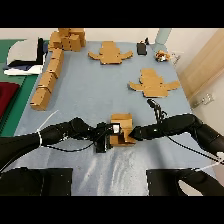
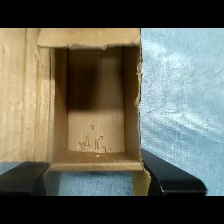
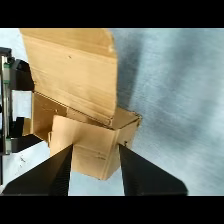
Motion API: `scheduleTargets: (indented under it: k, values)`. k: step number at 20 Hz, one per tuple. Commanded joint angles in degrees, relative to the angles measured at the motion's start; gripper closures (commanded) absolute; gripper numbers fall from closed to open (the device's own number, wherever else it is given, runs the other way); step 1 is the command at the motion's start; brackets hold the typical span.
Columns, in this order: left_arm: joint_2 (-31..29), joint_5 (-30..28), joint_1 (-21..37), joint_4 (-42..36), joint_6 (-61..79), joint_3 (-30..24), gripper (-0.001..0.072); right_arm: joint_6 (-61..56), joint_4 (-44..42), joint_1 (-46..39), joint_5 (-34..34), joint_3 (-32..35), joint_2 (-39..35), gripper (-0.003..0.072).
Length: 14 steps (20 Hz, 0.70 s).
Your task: Fold the box.
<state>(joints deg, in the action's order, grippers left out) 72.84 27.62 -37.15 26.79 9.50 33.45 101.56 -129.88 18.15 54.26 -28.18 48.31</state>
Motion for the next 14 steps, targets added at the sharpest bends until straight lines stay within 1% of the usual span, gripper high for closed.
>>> scheduleTargets:
  k: [1,5,9,10,12,14]
  values:
    - [0.0,0.0,0.0,0.0,0.0,0.1,0.0318,-4.2,1.9,3.8,-3.7,-0.6,0.5,0.0224]
    - [0.0,0.0,0.0,0.0,0.0,0.1,0.0318,-4.5,0.2,4.5,-4.5,-0.7,3.3,0.0224]
    - [0.0,0.0,0.0,0.0,0.0,0.1,0.0318,-8.7,1.2,6.2,-4.5,-1.4,5.7,0.0224]
    - [0.0,0.0,0.0,0.0,0.0,0.1,0.0318,-11.2,2.9,6.9,-4.4,-2.1,6.1,0.0224]
    - [0.0,0.0,0.0,0.0,0.0,0.1,0.0318,-19.2,10.6,9.2,-3.5,-4.2,6.5,0.0224]
    - [0.0,0.0,0.0,0.0,0.0,0.1,0.0318,-28.3,19.6,10.7,1.2,-6.3,6.6,0.0224]
